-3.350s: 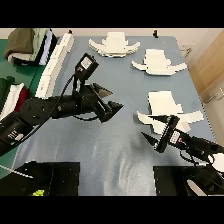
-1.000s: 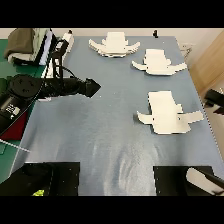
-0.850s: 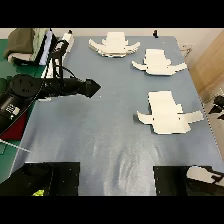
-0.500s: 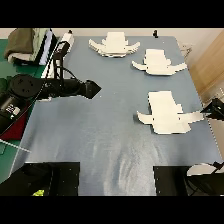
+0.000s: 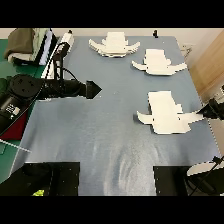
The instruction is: Fold the box.
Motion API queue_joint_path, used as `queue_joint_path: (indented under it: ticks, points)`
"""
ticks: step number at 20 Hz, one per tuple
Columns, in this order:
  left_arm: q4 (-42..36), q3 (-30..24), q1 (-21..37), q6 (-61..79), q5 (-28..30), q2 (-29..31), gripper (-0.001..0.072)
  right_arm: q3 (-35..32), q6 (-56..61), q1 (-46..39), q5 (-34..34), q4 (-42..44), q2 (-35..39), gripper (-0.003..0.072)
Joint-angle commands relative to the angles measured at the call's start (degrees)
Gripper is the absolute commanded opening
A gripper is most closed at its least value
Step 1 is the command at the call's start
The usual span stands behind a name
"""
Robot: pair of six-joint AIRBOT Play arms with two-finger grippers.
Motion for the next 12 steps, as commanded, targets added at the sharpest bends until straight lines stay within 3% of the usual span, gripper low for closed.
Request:
queue_joint_path:
  ticks: [1, 7, 12]
  points:
    - [0.0, 0.0, 0.0, -2.5, -0.6, 0.0, 0.0685, -0.2, 1.0, 1.8, 6.2, 4.9, -0.6, 0.0017]
    - [0.3, 0.0, 0.7, -3.2, -0.8, 0.0, 0.0685, -11.9, 10.1, 15.8, 2.0, 9.6, 9.7, 0.0005]
    - [0.3, 0.0, 6.8, -2.8, -7.1, 0.0, 0.0685, -26.2, 22.5, 30.9, -6.0, 6.9, 24.3, 0.0005]
